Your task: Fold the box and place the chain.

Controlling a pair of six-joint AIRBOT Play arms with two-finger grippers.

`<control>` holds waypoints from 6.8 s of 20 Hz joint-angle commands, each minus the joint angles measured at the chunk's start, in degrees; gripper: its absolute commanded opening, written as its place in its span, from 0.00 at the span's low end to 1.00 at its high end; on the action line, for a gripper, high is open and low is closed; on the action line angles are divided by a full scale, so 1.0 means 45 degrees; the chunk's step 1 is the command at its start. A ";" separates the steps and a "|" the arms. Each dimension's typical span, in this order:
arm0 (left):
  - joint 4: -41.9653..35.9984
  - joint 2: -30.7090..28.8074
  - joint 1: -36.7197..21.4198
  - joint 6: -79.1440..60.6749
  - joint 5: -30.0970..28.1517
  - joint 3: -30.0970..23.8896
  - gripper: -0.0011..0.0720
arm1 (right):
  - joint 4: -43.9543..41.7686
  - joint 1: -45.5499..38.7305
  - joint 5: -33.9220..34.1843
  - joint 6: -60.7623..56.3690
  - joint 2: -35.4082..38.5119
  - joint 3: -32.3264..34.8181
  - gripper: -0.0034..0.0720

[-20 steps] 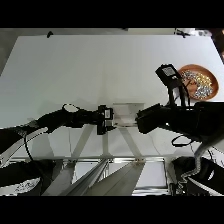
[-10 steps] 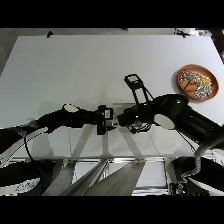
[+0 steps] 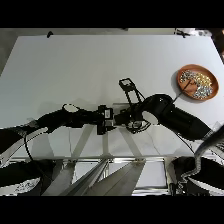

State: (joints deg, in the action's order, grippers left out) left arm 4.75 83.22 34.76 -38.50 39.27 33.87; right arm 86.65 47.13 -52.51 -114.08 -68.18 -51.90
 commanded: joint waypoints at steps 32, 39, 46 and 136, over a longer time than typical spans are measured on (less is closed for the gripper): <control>0.0005 -0.0019 -0.0005 0.0000 -0.0005 0.0005 0.55 | 0.2103 -0.9088 -0.2093 0.1797 -0.3060 -0.0063 0.64; 0.0005 -0.0019 -0.0005 0.0000 -0.0005 0.0005 0.55 | 0.1739 -0.9088 -0.2089 0.1802 -0.3502 -0.0068 0.31; 0.0005 -0.0019 -0.0010 0.0000 -0.0005 0.0005 0.55 | 0.0986 -0.9083 -0.2754 0.2807 -0.2652 -0.0078 0.06; 0.0005 -0.0019 -0.0005 0.0000 0.0000 0.0005 0.55 | 0.4464 0.3585 0.1851 -0.8461 0.0311 0.4439 0.52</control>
State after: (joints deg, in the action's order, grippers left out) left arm 4.75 83.15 34.76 -38.50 39.27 33.87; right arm 105.30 63.29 -43.68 -151.33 -66.92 -31.94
